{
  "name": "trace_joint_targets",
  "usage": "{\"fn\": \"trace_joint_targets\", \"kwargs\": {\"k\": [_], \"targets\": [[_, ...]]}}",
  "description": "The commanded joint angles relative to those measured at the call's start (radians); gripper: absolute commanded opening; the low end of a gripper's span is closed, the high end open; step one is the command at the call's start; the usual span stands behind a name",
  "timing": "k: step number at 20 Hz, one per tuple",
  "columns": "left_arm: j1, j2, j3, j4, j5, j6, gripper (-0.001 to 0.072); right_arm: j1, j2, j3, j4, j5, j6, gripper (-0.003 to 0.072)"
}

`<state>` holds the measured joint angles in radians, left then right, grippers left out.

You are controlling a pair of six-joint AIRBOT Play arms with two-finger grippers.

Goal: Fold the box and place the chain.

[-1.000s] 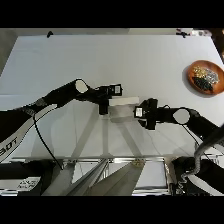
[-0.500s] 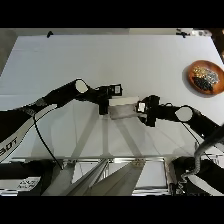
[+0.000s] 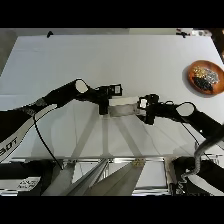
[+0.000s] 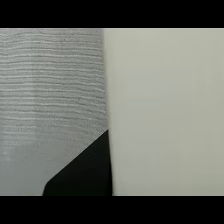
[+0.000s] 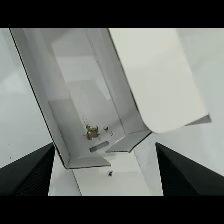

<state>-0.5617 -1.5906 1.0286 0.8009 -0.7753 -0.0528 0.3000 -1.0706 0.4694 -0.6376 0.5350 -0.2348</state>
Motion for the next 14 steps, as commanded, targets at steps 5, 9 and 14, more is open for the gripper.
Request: {"fn": "trace_joint_targets", "kwargs": {"k": [5,9,14], "targets": [[-0.001,-0.001,0.000,0.000,0.000,0.000,0.0014,-0.051,-0.029,0.014,0.101,0.053,-0.129,0.0695],[-0.001,-0.001,0.000,0.000,0.000,0.000,0.0014,-0.071,-0.030,0.022,0.148,0.101,-0.233,0.0695],[-0.001,-0.001,0.000,0.000,0.000,0.000,0.0014,-0.093,-0.058,0.022,0.153,0.111,-0.264,0.0694]]}}
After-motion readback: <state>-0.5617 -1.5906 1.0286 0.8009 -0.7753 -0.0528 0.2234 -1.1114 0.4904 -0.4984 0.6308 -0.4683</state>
